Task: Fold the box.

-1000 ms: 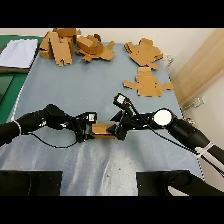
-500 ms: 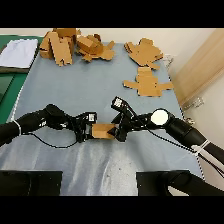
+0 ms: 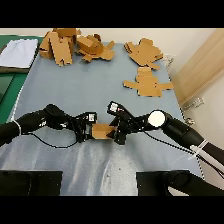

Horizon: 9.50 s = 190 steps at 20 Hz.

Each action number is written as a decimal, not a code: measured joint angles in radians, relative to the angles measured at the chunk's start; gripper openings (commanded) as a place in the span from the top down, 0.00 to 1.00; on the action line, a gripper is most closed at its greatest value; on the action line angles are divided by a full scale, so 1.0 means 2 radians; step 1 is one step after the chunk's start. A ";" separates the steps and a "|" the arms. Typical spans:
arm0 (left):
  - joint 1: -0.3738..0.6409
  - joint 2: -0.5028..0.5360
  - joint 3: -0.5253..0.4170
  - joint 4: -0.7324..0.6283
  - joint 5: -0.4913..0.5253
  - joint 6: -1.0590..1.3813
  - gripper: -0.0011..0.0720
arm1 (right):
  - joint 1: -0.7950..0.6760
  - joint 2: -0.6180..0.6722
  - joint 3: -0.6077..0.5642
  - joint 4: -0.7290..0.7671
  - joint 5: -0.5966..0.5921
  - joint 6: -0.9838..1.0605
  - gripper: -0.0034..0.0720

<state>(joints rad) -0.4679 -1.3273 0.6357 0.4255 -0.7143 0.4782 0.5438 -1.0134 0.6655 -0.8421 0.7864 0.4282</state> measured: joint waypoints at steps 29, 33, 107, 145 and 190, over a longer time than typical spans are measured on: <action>0.000 0.000 0.000 -0.001 0.000 0.000 0.43 | 0.068 -0.007 0.002 -0.110 -0.062 -0.040 0.29; 0.000 0.000 0.000 -0.001 0.000 0.000 0.43 | 0.081 -0.010 0.002 -0.122 -0.074 -0.052 0.40; 0.000 0.000 0.000 -0.001 0.000 0.000 0.43 | 0.155 0.071 -0.138 0.157 -0.378 0.678 0.96; 0.000 0.029 0.000 0.003 0.005 -0.061 0.43 | 0.100 0.150 -0.142 0.063 -0.398 0.685 0.95; 0.352 0.114 0.048 0.191 0.179 -0.525 0.04 | 0.089 0.155 -0.142 0.028 -0.399 0.685 0.95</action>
<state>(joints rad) 0.2359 -1.0996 0.7326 0.8078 -0.3557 -0.5728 0.7223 -0.7036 0.3805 -0.7856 -0.0120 1.7973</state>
